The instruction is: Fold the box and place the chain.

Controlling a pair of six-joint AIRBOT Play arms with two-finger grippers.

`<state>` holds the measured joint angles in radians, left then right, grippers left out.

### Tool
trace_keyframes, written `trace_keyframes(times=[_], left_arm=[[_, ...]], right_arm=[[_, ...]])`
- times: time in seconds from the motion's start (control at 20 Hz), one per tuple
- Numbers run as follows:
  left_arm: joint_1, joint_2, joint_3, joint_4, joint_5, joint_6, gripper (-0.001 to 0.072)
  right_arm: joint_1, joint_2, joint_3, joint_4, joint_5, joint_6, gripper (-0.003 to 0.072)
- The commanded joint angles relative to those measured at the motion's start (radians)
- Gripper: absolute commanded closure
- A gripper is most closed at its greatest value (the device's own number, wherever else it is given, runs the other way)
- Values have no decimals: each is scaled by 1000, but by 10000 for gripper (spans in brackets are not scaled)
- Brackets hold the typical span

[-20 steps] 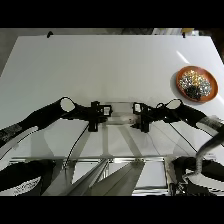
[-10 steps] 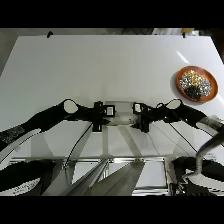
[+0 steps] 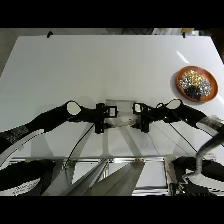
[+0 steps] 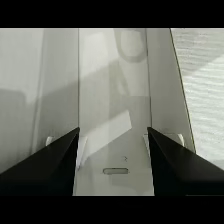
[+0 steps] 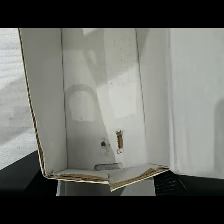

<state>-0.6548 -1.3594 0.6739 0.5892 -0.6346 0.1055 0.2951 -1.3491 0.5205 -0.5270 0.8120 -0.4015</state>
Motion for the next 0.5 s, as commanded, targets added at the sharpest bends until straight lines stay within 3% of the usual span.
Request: trace_keyframes(times=[0.0,0.1,0.15,0.25,0.3,0.45], left_arm=[[-1,6,0,34,18,-84,198],[4,41,0,56,15,-163,231],[11,71,0,79,8,-223,305],[36,158,0,164,-27,-400,595],[51,204,0,212,-53,-493,693],[114,342,0,390,-161,-853,706]], right_arm=[[1,0,0,1,0,0,283],[1,0,0,1,0,0,283],[1,0,0,1,0,0,283],[1,0,0,1,0,0,283],[1,0,0,1,0,0,283],[1,0,0,1,0,0,283]])
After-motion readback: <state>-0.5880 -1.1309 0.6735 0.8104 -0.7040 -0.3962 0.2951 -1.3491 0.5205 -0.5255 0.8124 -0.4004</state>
